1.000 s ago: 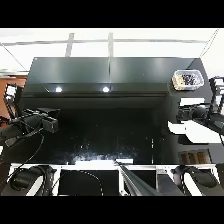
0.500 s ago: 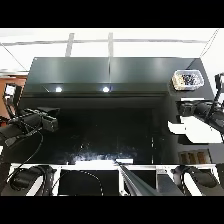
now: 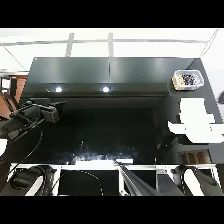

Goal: Fold the box and place the chain.

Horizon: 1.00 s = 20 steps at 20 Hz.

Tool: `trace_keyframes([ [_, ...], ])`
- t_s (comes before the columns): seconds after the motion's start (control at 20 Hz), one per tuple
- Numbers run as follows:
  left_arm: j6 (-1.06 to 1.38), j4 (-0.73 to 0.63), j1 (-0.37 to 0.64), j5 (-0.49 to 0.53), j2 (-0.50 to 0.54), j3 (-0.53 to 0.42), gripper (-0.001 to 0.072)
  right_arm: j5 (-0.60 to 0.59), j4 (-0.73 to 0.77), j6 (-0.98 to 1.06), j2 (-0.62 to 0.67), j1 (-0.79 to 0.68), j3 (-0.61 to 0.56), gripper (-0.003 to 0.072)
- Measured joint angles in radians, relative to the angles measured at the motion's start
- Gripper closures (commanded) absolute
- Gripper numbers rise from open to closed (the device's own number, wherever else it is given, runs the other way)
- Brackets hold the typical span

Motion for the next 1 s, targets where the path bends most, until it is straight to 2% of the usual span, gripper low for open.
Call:
trace_keyframes([
  [0.2,-0.004,-0.019,0.000,0.005,-0.072,0.000,0.0002,0.211,-0.019,0.011,-0.252,-0.248,0.221,-0.0034],
  [0.35,-0.004,-0.026,0.000,0.006,-0.119,0.000,0.0002,0.344,0.051,-0.068,-0.415,-0.422,0.344,-0.0034],
  [0.55,-0.004,-0.029,0.000,0.008,-0.156,0.000,0.0002,0.455,0.371,-0.320,-0.600,-0.615,0.413,-0.0034],
  [0.75,-0.004,-0.035,0.000,0.008,-0.171,0.000,0.0002,0.612,0.604,-0.535,-0.788,-0.697,0.505,-0.0034],
  [1.0,-0.004,-0.042,0.000,0.011,-0.176,0.000,0.0002,0.782,0.703,-0.654,-0.931,-0.698,0.627,-0.0034],
])
